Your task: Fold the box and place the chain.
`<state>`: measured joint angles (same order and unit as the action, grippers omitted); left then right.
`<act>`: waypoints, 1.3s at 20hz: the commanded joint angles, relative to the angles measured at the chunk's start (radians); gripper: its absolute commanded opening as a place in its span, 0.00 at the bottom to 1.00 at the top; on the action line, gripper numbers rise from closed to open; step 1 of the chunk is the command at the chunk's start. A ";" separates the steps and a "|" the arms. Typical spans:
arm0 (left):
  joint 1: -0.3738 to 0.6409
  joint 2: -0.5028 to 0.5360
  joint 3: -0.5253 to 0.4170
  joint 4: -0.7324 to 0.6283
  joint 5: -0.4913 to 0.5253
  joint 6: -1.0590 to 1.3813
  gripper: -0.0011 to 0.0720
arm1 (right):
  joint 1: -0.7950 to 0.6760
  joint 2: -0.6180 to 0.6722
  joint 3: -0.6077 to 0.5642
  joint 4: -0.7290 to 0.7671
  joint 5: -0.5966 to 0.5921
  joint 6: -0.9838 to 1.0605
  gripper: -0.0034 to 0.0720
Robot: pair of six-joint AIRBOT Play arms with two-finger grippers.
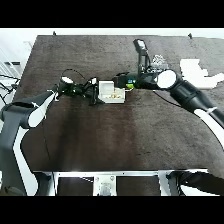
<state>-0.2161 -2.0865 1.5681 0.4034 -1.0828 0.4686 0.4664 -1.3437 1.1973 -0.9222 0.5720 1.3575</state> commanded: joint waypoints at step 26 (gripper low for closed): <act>0.000 0.000 0.000 0.000 0.003 0.000 0.40 | -0.441 -0.369 0.048 0.016 -0.112 -0.011 0.74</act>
<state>-0.2161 -2.0865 1.5681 0.4038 -1.0821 0.4686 0.0513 -1.5894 1.1671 -0.9539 0.4717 1.3582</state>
